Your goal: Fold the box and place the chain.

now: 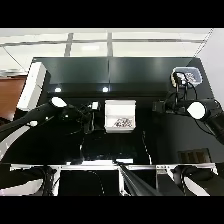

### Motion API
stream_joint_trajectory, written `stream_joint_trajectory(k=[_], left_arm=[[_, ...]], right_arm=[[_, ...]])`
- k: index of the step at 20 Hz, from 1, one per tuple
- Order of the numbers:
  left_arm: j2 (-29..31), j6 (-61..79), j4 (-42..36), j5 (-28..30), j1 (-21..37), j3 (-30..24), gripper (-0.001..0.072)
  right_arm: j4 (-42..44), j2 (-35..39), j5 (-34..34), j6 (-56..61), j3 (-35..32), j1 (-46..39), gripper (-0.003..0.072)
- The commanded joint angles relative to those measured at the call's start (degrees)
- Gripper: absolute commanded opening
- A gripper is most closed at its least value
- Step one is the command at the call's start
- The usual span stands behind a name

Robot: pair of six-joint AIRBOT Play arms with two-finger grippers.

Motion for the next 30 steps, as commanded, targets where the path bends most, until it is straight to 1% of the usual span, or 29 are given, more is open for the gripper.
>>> stream_joint_trajectory(k=[1, 6, 12, 16, 17, 18, 19, 20, 22, 24, 25, 26, 27, 30], left_arm=[[-0.2, -0.2, -0.4, 1.1, -1.1, 0.2, 0.0710], [-1.1, -1.4, -0.5, 0.7, -1.4, 1.4, 0.0710], [-1.2, -1.4, 0.3, 1.6, -2.9, 1.5, 0.0709], [-1.2, -1.4, 0.3, 1.7, -2.9, 1.5, 0.0701], [-1.2, -1.4, 0.4, 1.7, -2.9, 1.5, 0.0678], [-1.2, -1.4, 0.3, 1.7, -2.9, 1.5, 0.0600], [-1.2, -1.4, 0.4, 1.7, -3.0, 1.5, 0.0456], [-1.2, -1.4, 0.4, 1.7, -3.0, 1.5, 0.0411], [-1.2, -1.5, 0.5, 2.0, -3.2, 1.5, 0.0403], [-1.2, -2.1, 0.5, 2.8, -3.4, 1.5, 0.0403], [-1.2, -2.1, 0.5, 2.8, -3.4, 1.5, 0.0404], [-1.2, -2.1, 0.5, 2.8, -3.4, 1.5, 0.0404], [-1.2, -2.1, 0.5, 2.8, -3.4, 1.5, 0.0404], [-1.2, -2.1, 0.5, 2.8, -3.4, 1.5, 0.0404]], right_arm=[[0.0, 0.0, -0.3, 0.0, 0.0, 0.0, 0.0253], [0.0, 0.0, -0.6, 0.0, 0.0, 0.0, 0.0252], [0.0, 0.0, -0.7, 0.0, 0.0, 0.0, 0.0252], [0.0, 0.0, -0.7, 0.0, 0.0, 0.0, 0.0251], [0.0, 0.0, -0.8, 0.0, 0.0, 0.0, 0.0252], [0.0, 0.0, -0.8, 0.0, 0.0, 0.0, 0.0251], [0.0, 0.0, -0.8, 0.0, 0.0, 0.0, 0.0252], [0.0, 0.0, -0.8, 0.0, 0.0, 0.0, 0.0252], [0.2, -0.3, -2.3, 0.0, 0.0, 0.0, 0.0252], [1.9, -1.6, -8.2, 0.0, 0.0, 0.2, 0.0252], [3.8, -2.9, -11.8, 0.0, 0.4, 0.3, 0.0269], [7.0, -4.9, -13.5, 0.0, 1.8, 0.3, 0.0467], [10.5, -7.7, -13.2, -2.1, 4.4, 0.4, 0.0697], [19.8, -17.2, -10.1, -13.9, 14.6, 1.0, 0.0699]])
